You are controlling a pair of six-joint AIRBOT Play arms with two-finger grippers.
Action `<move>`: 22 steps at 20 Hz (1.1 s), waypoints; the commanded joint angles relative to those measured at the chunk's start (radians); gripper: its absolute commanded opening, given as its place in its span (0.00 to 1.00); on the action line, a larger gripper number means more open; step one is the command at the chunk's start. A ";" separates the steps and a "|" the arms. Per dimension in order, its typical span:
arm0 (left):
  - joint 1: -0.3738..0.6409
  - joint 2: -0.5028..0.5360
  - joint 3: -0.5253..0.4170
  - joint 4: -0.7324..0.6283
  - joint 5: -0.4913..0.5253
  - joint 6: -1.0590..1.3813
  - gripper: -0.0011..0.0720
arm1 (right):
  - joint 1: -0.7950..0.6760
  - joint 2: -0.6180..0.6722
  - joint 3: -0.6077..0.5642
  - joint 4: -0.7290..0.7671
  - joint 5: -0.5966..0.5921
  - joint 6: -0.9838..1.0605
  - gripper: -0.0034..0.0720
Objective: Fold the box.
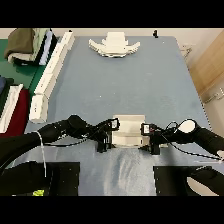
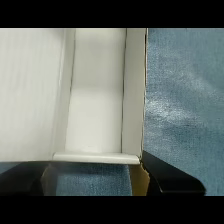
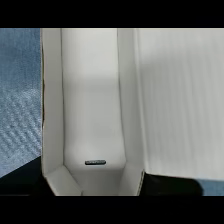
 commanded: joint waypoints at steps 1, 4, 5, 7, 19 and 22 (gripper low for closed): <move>0.000 0.000 0.001 0.000 0.000 0.000 0.65 | 0.000 -0.001 0.000 0.000 0.000 0.000 0.85; 0.000 -0.001 0.001 0.000 0.000 0.000 0.65 | 0.000 -0.001 0.000 0.006 0.002 0.004 0.85; 0.000 -0.001 0.001 0.000 0.000 0.000 0.65 | 0.000 0.000 0.000 0.009 -0.001 0.011 1.00; 0.000 0.000 0.001 0.000 0.000 0.000 0.65 | 0.000 0.006 0.000 0.004 0.002 0.011 1.00; 0.000 -0.001 0.001 0.000 0.000 0.000 0.65 | 0.000 0.222 0.000 -0.127 0.073 0.181 1.00; 0.000 -0.001 0.001 0.000 0.000 0.000 0.65 | 0.000 0.289 0.000 -0.167 0.156 0.273 1.00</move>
